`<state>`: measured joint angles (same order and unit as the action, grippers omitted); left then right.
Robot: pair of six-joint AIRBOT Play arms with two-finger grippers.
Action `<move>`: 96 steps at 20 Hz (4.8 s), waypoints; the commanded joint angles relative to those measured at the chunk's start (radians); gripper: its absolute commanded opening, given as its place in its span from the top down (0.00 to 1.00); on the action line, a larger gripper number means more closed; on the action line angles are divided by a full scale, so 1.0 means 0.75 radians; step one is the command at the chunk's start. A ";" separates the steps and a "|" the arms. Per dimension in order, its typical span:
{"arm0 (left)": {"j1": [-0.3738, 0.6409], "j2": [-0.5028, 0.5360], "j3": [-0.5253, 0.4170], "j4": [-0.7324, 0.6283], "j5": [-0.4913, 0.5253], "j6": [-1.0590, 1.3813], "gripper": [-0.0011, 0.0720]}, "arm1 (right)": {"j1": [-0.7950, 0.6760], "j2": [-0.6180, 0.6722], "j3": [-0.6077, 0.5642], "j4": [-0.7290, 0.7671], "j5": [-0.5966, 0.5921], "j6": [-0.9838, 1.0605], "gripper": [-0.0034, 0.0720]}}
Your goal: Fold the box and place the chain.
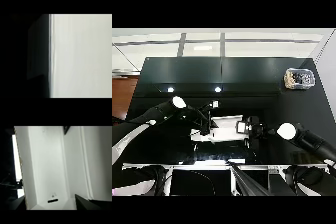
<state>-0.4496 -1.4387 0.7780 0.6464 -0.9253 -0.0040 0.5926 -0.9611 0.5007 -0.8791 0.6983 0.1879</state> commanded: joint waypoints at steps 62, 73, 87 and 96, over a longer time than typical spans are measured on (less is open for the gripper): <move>-0.015 0.060 0.002 0.009 0.042 -0.004 0.80 | -0.150 -0.358 0.018 0.349 0.010 -0.571 0.34; 0.138 0.350 0.089 0.554 -0.146 -0.777 0.14 | -0.150 -0.358 0.018 0.349 0.010 -0.570 0.34; 0.055 0.639 -0.407 -0.742 0.163 -0.497 0.94 | -0.150 -0.358 0.018 0.350 0.010 -0.570 0.34; -0.058 0.398 -0.406 -0.782 0.540 -0.173 0.94 | -0.150 -0.358 0.018 0.350 0.010 -0.570 0.34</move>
<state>-0.4786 -1.0821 0.4767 0.0624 -0.5850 -0.1917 0.4801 -1.2289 0.5148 -0.6170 0.7052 -0.2394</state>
